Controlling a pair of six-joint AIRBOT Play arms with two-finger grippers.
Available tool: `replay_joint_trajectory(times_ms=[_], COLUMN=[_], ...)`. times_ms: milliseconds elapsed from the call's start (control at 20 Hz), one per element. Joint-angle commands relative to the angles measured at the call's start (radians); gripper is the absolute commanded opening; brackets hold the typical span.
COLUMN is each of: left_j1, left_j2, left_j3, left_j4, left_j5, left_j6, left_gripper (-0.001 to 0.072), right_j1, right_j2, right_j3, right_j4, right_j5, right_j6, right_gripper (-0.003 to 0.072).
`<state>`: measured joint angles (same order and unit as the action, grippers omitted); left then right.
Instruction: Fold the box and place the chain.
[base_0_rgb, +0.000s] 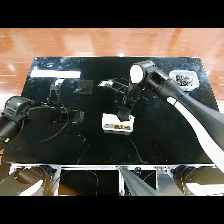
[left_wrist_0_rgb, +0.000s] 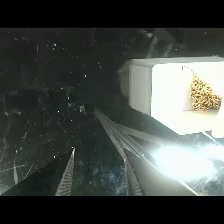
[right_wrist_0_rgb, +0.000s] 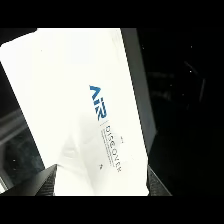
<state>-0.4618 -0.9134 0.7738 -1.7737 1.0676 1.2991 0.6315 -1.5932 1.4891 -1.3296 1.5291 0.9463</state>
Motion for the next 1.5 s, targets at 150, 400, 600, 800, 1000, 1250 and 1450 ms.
replay_joint_trajectory(times_ms=[150,400,600,800,1000,1250,1450], left_j1=[-0.001,-0.001,-0.001,0.000,0.009,0.079,0.139], left_j2=[0.000,0.000,0.000,0.000,0.000,0.000,0.000], left_j3=[-0.001,-0.001,-0.001,-0.001,-0.001,-0.001,-0.002], left_j4=[-0.012,-0.012,-0.012,-0.010,0.019,0.018,0.018], left_j5=[-0.033,-0.033,-0.033,-0.032,-0.017,0.010,0.028], left_j6=[0.001,0.004,0.004,0.004,0.003,0.031,0.050], left_gripper=[0.0413,0.0413,0.0413,0.0413,0.0413,0.0413,0.0413], right_j1=[0.074,0.120,0.135,0.139,0.139,0.130,0.129], right_j2=[0.001,0.001,0.001,0.001,0.001,0.001,0.001], right_j3=[-0.001,-0.001,-0.001,-0.001,-0.001,-0.001,-0.001], right_j4=[-0.092,-0.102,-0.109,-0.121,-0.126,-0.131,-0.138], right_j5=[-0.052,-0.062,-0.075,-0.075,-0.071,-0.055,-0.045], right_j6=[0.002,0.000,0.000,0.000,0.000,-0.010,-0.032], right_gripper=[0.0711,0.0465,0.0360,0.0343,0.0343,0.0342,0.0236])
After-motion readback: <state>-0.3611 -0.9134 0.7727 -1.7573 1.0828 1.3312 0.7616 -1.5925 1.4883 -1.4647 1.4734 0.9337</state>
